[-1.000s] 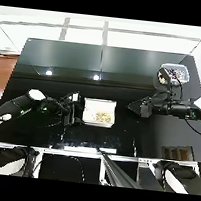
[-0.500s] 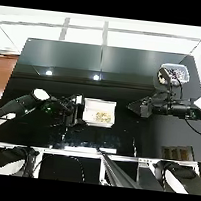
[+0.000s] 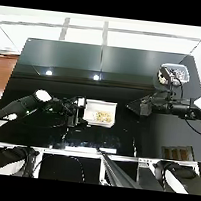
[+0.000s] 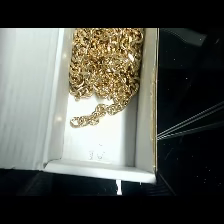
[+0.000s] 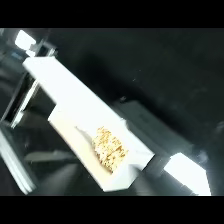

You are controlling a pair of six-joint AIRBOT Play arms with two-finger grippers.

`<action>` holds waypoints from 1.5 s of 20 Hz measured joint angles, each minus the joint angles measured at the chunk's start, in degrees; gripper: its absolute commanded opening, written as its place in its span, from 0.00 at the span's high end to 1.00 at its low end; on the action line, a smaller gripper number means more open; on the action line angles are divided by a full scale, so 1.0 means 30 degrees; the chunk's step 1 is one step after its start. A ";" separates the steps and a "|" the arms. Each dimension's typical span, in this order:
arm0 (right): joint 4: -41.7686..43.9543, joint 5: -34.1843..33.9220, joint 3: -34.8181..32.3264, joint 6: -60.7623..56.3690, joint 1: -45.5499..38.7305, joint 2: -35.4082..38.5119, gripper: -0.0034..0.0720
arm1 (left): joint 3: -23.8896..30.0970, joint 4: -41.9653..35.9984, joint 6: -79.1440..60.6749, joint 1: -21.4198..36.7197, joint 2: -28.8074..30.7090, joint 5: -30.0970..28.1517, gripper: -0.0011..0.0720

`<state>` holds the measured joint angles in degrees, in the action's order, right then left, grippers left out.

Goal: Fold the box and place the chain.

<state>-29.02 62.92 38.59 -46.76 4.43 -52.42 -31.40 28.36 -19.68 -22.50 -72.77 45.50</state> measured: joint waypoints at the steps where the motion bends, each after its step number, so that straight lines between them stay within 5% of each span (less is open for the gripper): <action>1: 0.0022 -0.0721 0.0000 -0.0423 0.0306 -0.0007 0.00 | 0.0000 0.0000 -0.0007 0.0000 0.0000 -0.0029 0.29; 9: 0.0874 -0.6054 0.1406 -0.1792 0.4124 -0.3082 0.00 | -0.0007 0.0022 -0.0022 0.0000 0.0000 -0.0138 0.29; 21: -0.2062 -0.1807 0.2484 0.5217 0.6528 -0.4488 0.00 | -0.0007 0.0029 -0.0044 -0.0015 0.0000 -0.0168 0.29; 30: -0.4124 -0.2900 0.3461 0.5741 0.8546 -0.4371 0.00 | -0.0007 0.0029 -0.0160 -0.0015 0.0000 -0.0168 0.29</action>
<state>-41.39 54.22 48.97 -29.54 30.06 -65.54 -31.42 28.45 -20.16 -22.55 -72.77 44.99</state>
